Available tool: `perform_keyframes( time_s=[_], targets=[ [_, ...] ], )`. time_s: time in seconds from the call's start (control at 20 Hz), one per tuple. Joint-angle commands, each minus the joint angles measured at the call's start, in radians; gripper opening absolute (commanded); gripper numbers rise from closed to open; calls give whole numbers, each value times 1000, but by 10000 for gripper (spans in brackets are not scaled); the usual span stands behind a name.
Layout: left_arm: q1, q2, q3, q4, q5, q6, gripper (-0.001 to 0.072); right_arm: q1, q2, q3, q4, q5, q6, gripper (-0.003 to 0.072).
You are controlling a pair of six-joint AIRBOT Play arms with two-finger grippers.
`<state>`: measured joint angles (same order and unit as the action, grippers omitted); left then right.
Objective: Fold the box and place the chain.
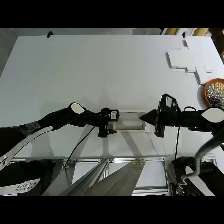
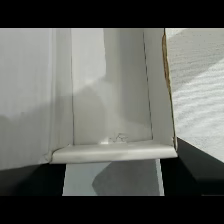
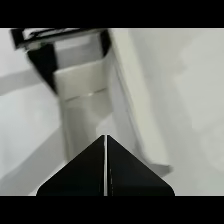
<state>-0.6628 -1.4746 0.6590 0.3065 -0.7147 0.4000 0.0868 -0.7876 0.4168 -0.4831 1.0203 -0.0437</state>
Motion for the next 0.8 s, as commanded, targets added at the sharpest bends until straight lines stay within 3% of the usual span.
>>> perform_keyframes(
  time_s=[0.0, 0.25, 0.35, 0.55, 0.75],
  targets=[
    [0, 1, 0, 0, 0, 0, 92, 0, -77, 1, 142, -226, 16, 20],
    [0, 0, 0, 0, 0, 0, 92, 0, -370, 1, 167, -251, 18, 20],
    [0, 1, 0, 0, 0, 0, 92, 0, -423, 1, 168, -251, 31, 20],
    [0, 1, 0, 0, 0, 0, 92, 0, -351, 26, 152, -241, 103, 20],
    [0, 0, 0, 0, 0, 0, 92, 0, -162, 87, -74, -165, 245, 19]
  ],
)
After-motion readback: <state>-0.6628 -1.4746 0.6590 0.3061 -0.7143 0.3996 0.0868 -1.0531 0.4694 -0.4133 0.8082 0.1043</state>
